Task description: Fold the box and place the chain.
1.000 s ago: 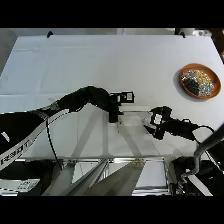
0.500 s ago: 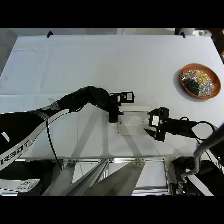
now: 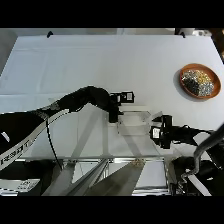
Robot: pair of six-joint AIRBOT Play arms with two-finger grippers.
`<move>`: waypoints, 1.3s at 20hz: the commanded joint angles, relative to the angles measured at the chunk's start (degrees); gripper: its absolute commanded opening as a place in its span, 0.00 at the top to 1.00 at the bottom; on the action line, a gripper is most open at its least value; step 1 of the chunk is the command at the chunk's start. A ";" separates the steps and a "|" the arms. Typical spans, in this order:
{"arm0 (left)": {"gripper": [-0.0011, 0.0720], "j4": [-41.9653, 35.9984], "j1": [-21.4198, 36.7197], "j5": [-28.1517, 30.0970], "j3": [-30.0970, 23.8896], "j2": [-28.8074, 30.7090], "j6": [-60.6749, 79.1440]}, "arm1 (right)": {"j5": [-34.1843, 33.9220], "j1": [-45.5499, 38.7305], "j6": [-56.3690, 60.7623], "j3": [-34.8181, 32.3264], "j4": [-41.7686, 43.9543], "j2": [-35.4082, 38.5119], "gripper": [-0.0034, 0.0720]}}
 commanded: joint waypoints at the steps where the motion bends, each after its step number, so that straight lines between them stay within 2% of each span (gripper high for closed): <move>1: 0.97 0.02 0.00 0.00 0.02 -0.02 0.02 | -4.24 3.15 0.17 -2.34 -0.57 -0.04 0.04; 4: 0.97 0.00 0.00 0.00 0.02 -0.02 0.02 | -9.81 5.40 0.24 -2.56 0.09 -0.87 0.04; 10: 0.97 0.02 0.00 0.00 0.04 -0.02 0.02 | -14.58 5.16 0.20 -2.21 1.97 -4.00 0.04; 14: 0.97 0.02 0.02 0.00 0.02 -0.02 0.02 | -11.61 0.07 -0.04 0.68 5.62 -4.09 0.04; 18: 0.97 0.02 0.00 0.00 0.02 -0.02 0.02 | -11.54 -0.26 -4.79 1.77 9.79 -4.87 0.04; 26: 0.97 0.02 0.00 0.02 0.02 -0.02 0.02 | -10.34 -1.62 -7.96 6.21 11.87 -13.09 0.04</move>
